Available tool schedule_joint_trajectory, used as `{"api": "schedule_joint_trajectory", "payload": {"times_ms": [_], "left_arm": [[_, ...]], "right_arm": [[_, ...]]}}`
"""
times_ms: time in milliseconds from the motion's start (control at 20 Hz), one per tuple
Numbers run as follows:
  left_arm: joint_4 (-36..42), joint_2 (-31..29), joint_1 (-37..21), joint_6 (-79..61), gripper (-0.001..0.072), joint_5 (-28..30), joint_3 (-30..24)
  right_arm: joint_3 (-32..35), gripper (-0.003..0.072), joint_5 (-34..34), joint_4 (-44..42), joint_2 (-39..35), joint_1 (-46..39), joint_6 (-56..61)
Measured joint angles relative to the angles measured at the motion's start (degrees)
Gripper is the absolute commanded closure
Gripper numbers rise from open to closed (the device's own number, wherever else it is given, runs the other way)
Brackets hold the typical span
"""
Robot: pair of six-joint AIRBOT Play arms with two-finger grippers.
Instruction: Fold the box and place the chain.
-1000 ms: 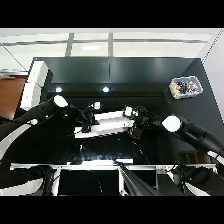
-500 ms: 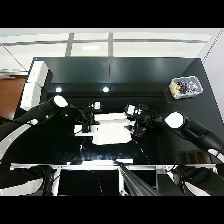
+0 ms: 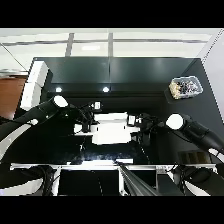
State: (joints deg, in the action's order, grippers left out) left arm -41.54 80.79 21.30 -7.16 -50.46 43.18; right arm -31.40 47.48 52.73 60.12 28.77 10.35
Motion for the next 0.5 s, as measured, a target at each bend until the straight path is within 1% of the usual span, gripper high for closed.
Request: {"api": "schedule_joint_trajectory", "payload": {"times_ms": [250,500], "left_arm": [[0.04,-0.37,0.02,-0.55,0.0684,1.07,-0.94],[0.17,-1.42,0.17,-2.23,0.0683,4.33,-2.4]], "right_arm": [[1.44,-0.0008,1.88,1.03,0.0,1.77,0.48],[1.75,-0.0007,0.92,1.18,0.0,2.84,0.57]]}}
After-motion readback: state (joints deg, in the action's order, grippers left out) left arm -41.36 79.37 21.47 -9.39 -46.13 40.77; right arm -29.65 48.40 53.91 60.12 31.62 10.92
